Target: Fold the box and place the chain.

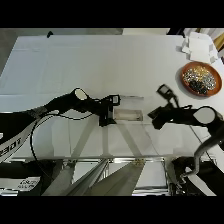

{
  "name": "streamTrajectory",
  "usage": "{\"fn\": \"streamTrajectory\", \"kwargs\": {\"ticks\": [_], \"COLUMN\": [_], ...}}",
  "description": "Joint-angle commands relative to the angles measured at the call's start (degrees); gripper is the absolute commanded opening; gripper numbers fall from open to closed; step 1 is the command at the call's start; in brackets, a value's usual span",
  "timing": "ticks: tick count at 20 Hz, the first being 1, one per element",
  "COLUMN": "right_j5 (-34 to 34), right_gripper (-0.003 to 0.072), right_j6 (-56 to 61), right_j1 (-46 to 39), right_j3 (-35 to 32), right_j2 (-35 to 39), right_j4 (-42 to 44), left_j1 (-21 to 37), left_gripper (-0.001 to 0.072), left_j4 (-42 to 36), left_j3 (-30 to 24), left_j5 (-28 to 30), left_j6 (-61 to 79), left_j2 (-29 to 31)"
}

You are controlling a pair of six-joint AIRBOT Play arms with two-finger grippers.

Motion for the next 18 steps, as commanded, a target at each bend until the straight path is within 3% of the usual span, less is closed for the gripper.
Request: {"fn": "streamTrajectory", "kwargs": {"ticks": [1,6,12,18], "right_j5": [4.2,1.8,2.2,2.0], "right_gripper": [0.0012,0.0012,0.0012,0.0012], "right_j6": [28.6,32.5,18.1,14.7], "right_j1": [-8.0,-14.1,-9.3,-6.6], "right_j3": [0.0,0.0,0.0,0.0], "right_j2": [1.9,-1.9,-14.5,-17.3], "right_j4": [-14.2,-15.3,3.5,8.3], "left_j1": [0.0,0.0,0.0,0.0], "left_gripper": [0.0272,0.0272,0.0272,0.0272], "left_j4": [0.0,0.0,0.0,0.0], "left_j3": [0.0,0.0,0.0,0.0], "left_j5": [0.0,0.0,0.0,0.0], "left_j6": [0.1,0.1,0.1,0.1], "left_j2": [0.0,0.0,0.0,0.0]}}
